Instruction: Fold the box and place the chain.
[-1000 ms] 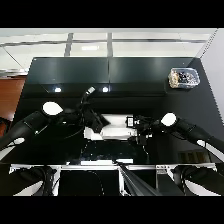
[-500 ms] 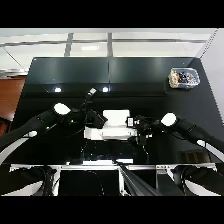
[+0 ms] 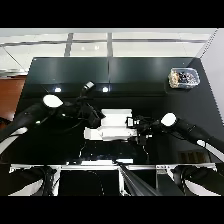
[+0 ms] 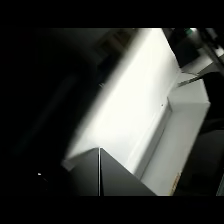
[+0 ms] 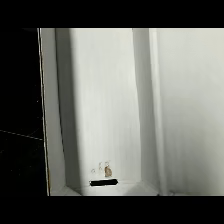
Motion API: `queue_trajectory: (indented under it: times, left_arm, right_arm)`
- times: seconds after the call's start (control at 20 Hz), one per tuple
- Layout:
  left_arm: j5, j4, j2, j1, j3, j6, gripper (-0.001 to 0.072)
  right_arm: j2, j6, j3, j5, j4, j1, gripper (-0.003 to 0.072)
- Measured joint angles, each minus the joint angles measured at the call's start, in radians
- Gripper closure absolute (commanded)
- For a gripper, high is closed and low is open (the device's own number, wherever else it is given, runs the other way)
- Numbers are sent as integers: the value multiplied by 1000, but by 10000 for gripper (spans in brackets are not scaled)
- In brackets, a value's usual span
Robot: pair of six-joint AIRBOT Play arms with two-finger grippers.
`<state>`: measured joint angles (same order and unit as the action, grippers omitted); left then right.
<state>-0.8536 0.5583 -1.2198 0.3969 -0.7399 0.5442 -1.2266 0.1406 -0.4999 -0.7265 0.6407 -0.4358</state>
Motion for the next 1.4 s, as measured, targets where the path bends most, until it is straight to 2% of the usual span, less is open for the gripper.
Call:
queue_trajectory:
  times: [0.2, 0.25, 0.3, 0.35, 0.4, 0.55, 0.8, 0.85, 0.95, 1.0, 1.05, 1.4]
  left_arm:
    - [-25, 140, 131, -27, 88, -43, 667]
    - [-37, 165, 148, -28, 109, -84, 519]
    - [-45, 187, 161, -27, 126, -134, 330]
    - [-44, 206, 169, -22, 138, -187, 47]
    - [-31, 221, 176, -11, 147, -249, 6]
    - [15, 269, 175, 37, 156, -375, 6]
    - [51, 312, 117, 109, 156, -446, 30]
    - [53, 312, 108, 121, 156, -452, 81]
    - [50, 312, 95, 144, 156, -460, 315]
    - [51, 306, 91, 152, 156, -462, 493]
    - [50, 295, 89, 159, 156, -464, 549]
    - [105, 224, 72, 179, 156, -470, 548]
  right_arm:
    - [0, 0, 0, 2, 0, 0, 445]
    - [0, 0, 0, 2, 0, 0, 445]
    - [0, 0, 0, 2, 0, 0, 445]
    - [0, 0, 0, 2, 0, 0, 445]
    - [0, 0, 0, 2, 0, 0, 445]
    - [0, 0, 0, 2, 0, 0, 445]
    - [0, 0, 0, 2, 0, 0, 445]
    - [0, 0, 0, 2, 0, 0, 445]
    - [0, 0, 0, 2, 0, 0, 445]
    - [0, 0, 0, 2, 0, 0, 445]
    - [0, 0, 0, 2, 0, 0, 445]
    - [0, 0, 0, 2, 0, 0, 445]
